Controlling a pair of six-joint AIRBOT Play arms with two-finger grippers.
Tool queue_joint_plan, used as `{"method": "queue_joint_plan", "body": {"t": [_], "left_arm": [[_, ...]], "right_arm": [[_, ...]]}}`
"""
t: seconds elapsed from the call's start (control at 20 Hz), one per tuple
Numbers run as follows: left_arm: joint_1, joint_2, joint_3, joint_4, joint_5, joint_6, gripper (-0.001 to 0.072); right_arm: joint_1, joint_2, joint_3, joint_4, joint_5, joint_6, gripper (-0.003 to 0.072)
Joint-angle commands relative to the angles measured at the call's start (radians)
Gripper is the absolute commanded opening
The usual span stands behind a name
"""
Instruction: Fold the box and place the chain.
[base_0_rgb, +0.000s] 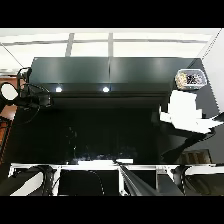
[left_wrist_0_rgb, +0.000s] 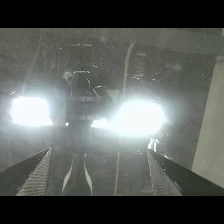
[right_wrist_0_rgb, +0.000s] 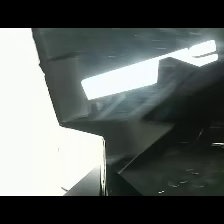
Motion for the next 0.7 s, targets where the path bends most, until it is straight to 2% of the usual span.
{"method": "queue_joint_plan", "body": {"t": [0.0, 0.1, 0.25, 0.3, 0.45, 0.55, 0.65], "left_arm": [[0.001, 0.000, 0.001, -0.001, 0.006, 0.000, 0.0714], [0.001, 0.000, 0.001, -0.005, 0.006, 0.000, 0.0714], [-0.002, -0.001, 0.001, -0.054, 0.006, 0.000, 0.0714], [-0.005, 0.000, 0.000, -0.104, 0.016, 0.004, 0.0714], [-0.022, -0.001, -0.002, -0.391, 0.051, 0.243, 0.0714], [-0.058, -0.003, -0.002, -0.541, 0.060, 0.336, 0.0715], [-0.110, -0.020, -0.002, -0.616, 0.063, 0.383, 0.0715]], "right_arm": [[0.047, 0.073, -0.048, -0.002, 0.014, -0.009, 0.0015], [0.055, 0.150, -0.126, 0.087, -0.004, -0.028, 0.0015], [0.085, 0.304, -0.312, 0.293, -0.061, -0.109, 0.0015], [0.107, 0.359, -0.381, 0.325, -0.095, -0.125, 0.0015], [0.200, 0.524, -0.597, 0.471, -0.196, -0.169, 0.0015], [0.323, 0.639, -0.756, 0.616, -0.323, -0.199, 0.0015], [0.499, 0.735, -0.892, 0.769, -0.481, -0.230, 0.0016]]}}
